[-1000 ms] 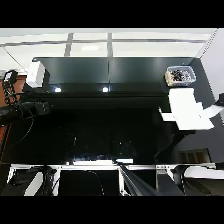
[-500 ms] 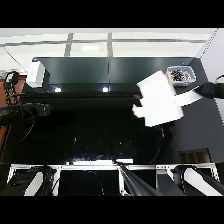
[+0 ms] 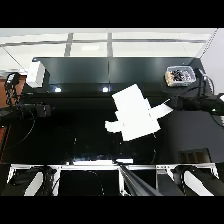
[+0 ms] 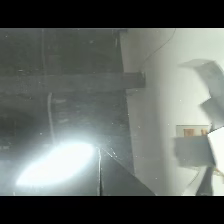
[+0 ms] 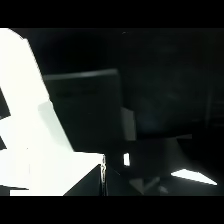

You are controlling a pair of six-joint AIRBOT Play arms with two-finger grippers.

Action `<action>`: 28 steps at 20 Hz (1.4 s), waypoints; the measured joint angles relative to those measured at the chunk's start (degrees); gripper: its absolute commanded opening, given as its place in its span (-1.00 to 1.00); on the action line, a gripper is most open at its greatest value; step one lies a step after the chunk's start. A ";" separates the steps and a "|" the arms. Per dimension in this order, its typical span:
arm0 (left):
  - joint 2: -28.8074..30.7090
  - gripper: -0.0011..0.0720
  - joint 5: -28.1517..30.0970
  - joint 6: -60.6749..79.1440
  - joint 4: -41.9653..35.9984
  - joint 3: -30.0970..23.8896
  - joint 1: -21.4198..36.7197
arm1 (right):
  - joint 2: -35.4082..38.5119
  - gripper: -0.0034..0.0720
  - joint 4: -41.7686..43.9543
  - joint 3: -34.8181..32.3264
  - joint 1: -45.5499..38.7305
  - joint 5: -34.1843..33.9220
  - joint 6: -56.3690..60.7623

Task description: Fold the box and place the chain.

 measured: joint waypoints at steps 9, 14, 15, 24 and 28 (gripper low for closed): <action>-1.07 -0.91 3.67 0.00 -2.56 0.00 -1.36 | 0.17 -0.88 6.01 -7.80 12.70 -12.37 1.11; -5.29 -0.91 5.57 0.02 -6.86 0.00 -4.81 | 0.17 -0.88 8.52 -10.36 19.56 -18.08 1.22; -6.62 -0.91 5.92 0.04 -8.26 0.00 -5.90 | 0.17 -0.88 8.74 -10.56 20.48 -18.86 1.22; -20.63 0.97 11.56 3.26 -23.89 0.94 -13.55 | 0.17 -0.88 9.31 -11.04 23.08 -21.03 1.20; -29.05 0.97 9.46 4.63 -27.26 4.44 -14.34 | 0.17 -0.88 9.27 -11.28 23.19 -20.87 1.20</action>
